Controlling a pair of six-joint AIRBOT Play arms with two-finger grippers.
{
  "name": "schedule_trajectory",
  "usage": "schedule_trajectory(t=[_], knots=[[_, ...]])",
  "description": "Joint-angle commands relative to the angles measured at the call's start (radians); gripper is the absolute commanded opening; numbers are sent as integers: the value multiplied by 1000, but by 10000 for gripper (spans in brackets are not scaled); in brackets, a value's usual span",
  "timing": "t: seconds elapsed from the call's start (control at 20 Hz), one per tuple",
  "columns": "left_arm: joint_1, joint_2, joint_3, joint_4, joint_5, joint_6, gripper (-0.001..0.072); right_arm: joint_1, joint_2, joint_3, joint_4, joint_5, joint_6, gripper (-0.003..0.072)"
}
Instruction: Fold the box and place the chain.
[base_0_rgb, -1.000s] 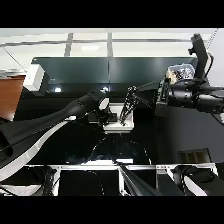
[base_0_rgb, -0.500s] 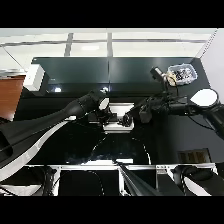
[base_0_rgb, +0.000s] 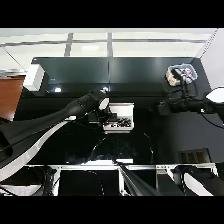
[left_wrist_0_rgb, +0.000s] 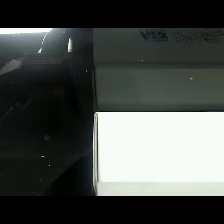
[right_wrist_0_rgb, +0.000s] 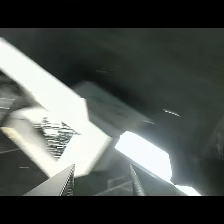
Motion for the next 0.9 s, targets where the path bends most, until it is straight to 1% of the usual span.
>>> schedule_trajectory(t=[0.0,0.15,0.2,0.25,0.3,0.35,0.45,0.5,0.65,0.75,0.85], knots=[[0,-1,0,-3,-3,0,27,-103,-2,-12,-56,-11,1,405],[0,0,3,-7,-11,0,29,-100,-3,-16,-57,-13,0,405],[0,0,14,-6,-24,-1,68,-100,-3,-16,-57,-13,0,405],[0,1,32,-2,-34,-2,237,-101,-3,-16,-57,-13,0,405],[0,4,55,6,-42,0,456,-101,-2,-16,-57,-13,0,405],[-1,11,79,20,-48,0,500,-101,-2,-16,-57,-13,0,405],[0,45,114,63,-59,16,500,-101,-2,-16,-57,-11,0,405],[0,75,116,84,-64,43,500,-101,-2,-16,-57,-6,0,405],[0,164,103,167,-167,112,500,-101,-3,-16,-59,-2,0,405],[5,231,55,245,-235,136,499,-101,-3,-16,-59,-2,0,405],[35,303,-39,296,-269,136,500,-101,-3,-16,-59,-2,0,405]])
